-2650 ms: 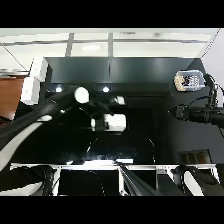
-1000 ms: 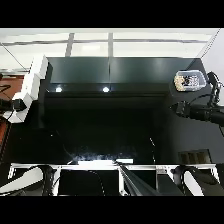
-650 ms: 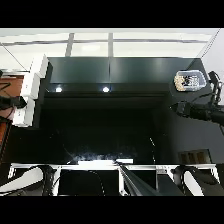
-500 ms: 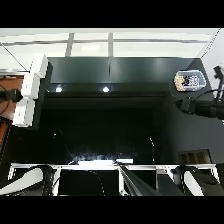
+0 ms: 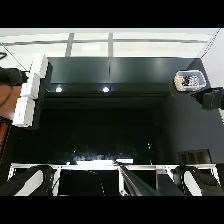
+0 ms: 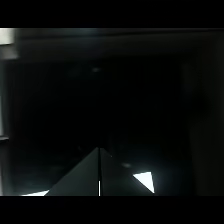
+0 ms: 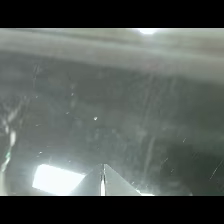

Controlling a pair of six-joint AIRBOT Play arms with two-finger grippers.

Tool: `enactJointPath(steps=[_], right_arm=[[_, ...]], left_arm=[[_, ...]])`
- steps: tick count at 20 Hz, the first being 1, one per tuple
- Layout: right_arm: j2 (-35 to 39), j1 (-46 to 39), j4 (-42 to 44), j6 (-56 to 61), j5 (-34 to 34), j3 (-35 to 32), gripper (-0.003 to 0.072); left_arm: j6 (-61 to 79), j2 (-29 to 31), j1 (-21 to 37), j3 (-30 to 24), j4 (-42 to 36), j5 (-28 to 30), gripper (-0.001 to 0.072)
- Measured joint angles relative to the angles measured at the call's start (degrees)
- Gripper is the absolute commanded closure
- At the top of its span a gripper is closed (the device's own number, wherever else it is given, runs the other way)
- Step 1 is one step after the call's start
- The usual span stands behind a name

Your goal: Fold the box and place the chain.

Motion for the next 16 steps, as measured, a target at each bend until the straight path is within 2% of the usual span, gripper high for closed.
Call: enactJointPath(steps=[4, 6, 8, 11, 16], right_arm=[[6.8, 0.0, 3.8, -5.8, -10.4, -14.8, 0.0666], [8.2, 0.0, 4.8, -7.0, -16.2, -22.6, 0.0666], [9.0, 0.0, 4.8, -7.8, -20.7, -27.8, 0.0666], [9.6, 0.0, 3.8, -8.3, -24.0, -31.4, 0.0666], [9.8, 0.0, 3.3, -8.6, -25.8, -33.1, 0.0665]], left_arm=[[-0.4, 14.6, -12.9, -17.8, -2.4, 11.6, 0.0682], [-0.7, 20.2, -17.2, -26.6, -2.5, 17.8, 0.0681], [-1.1, 23.7, -19.3, -32.0, -2.3, 21.6, 0.0680], [-1.3, 26.1, -20.3, -35.8, -2.1, 24.6, 0.0679], [-1.5, 27.1, -20.6, -37.6, -2.4, 25.3, 0.0679]])
